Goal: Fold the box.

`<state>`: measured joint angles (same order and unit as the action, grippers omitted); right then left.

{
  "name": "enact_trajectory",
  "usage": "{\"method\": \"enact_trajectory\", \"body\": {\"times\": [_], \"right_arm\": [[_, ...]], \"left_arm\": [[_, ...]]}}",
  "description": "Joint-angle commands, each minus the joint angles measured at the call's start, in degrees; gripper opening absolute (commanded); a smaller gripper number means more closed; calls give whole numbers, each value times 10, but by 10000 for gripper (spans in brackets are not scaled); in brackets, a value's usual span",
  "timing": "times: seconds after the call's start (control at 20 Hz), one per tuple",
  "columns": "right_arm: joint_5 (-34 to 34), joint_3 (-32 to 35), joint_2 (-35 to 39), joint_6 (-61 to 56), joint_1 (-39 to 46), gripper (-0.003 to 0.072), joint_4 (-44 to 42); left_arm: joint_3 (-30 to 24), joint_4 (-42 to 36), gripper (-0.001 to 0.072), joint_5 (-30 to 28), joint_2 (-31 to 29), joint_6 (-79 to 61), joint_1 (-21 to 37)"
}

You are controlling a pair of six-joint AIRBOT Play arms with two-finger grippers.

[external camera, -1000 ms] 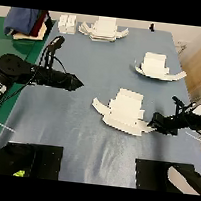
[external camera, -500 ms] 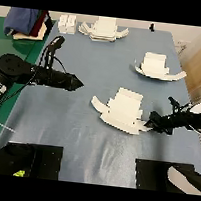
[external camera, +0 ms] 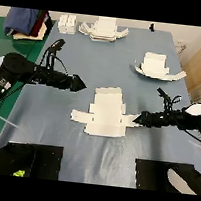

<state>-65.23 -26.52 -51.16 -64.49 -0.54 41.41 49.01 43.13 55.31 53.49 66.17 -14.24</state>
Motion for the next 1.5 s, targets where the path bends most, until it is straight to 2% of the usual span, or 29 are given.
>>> {"method": "enact_trajectory", "body": {"times": [0.0,0.15,0.3,0.55,0.7,0.9,1.15,1.3,1.45], "right_arm": [[63,37,86,30,-65,4,35],[94,57,141,25,-98,4,59],[100,58,151,10,-110,4,73],[103,58,150,0,-110,4,72],[103,58,150,-2,-110,4,72],[103,58,150,-10,-110,4,73],[103,58,150,-13,-110,4,82],[103,58,150,-24,-110,4,96],[103,58,150,-26,-110,4,96]], "left_arm": [[28,15,521,34,71,27,23],[44,16,521,34,135,8,43],[43,13,521,43,186,-28,45],[44,-144,520,62,262,-188,46],[44,-175,521,103,295,-238,46],[44,-174,521,119,294,-252,75],[40,-178,521,237,285,-295,169],[17,-186,521,208,286,-340,156],[10,-228,521,165,293,-392,109]]}}
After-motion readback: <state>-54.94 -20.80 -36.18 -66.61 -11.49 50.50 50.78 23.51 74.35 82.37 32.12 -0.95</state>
